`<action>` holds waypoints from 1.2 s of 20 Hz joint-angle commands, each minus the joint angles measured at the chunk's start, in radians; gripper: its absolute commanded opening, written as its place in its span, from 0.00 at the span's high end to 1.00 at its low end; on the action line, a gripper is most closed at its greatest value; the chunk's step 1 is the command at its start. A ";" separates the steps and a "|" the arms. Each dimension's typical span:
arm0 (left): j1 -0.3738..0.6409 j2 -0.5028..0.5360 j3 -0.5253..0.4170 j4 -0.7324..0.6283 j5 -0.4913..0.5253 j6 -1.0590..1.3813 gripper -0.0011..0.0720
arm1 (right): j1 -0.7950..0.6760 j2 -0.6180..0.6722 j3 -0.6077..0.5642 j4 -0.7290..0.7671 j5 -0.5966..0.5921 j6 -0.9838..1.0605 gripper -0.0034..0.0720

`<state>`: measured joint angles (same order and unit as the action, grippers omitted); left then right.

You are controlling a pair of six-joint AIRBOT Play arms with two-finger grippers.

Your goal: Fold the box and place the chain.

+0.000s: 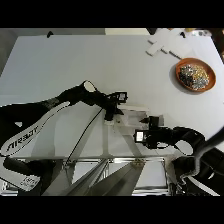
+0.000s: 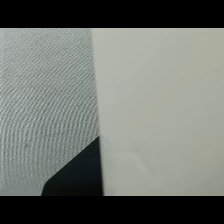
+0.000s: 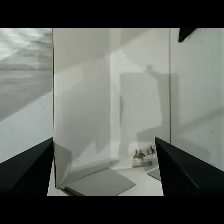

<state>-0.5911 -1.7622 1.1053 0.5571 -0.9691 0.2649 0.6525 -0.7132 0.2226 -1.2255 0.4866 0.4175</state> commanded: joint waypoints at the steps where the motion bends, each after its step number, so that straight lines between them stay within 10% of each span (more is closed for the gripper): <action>1: -0.001 0.001 0.000 0.000 0.000 0.000 0.97 | -0.016 -0.029 0.000 -0.009 -0.070 0.003 0.03; 24: -0.001 0.001 0.000 0.000 0.000 0.000 0.97 | -0.362 -0.029 0.031 0.404 0.071 -0.323 0.04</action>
<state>-0.5911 -1.7622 1.1049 0.5564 -0.9695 0.2646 0.3325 -0.7235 0.2527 -0.9024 0.5446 0.1562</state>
